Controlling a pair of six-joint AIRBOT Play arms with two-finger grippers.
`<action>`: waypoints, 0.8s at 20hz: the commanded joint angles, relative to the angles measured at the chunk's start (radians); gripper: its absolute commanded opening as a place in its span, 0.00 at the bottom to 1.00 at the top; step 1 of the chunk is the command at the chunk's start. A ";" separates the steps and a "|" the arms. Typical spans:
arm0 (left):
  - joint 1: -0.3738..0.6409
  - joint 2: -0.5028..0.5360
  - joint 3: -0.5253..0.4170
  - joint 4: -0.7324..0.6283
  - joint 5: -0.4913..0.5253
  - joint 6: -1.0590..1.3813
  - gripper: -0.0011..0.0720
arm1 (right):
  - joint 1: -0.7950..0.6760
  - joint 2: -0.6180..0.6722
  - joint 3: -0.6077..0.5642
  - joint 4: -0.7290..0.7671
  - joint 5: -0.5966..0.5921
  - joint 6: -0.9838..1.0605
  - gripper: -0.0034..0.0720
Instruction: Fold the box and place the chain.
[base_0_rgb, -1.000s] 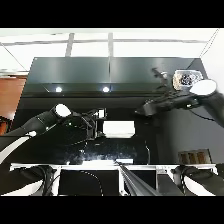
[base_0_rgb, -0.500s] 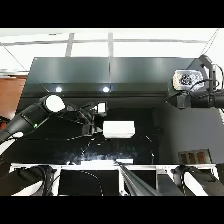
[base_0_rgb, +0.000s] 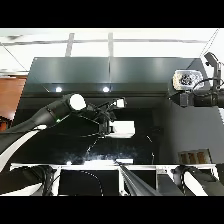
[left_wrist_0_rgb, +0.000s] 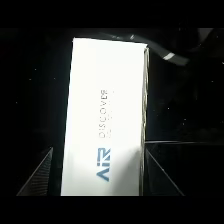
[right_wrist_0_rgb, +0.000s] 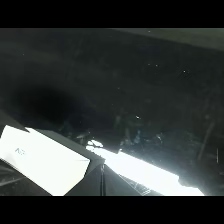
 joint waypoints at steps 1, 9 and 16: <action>-0.010 -0.039 0.019 -0.002 -0.058 -0.037 0.99 | -0.001 0.001 0.001 -0.001 0.001 -0.009 0.06; -0.039 -0.043 0.019 0.005 -0.005 -0.037 0.99 | -0.001 0.001 0.001 -0.001 0.000 -0.018 0.06; -0.087 -0.053 0.019 0.021 0.024 -0.067 0.99 | -0.001 0.001 0.001 -0.001 -0.002 -0.018 0.06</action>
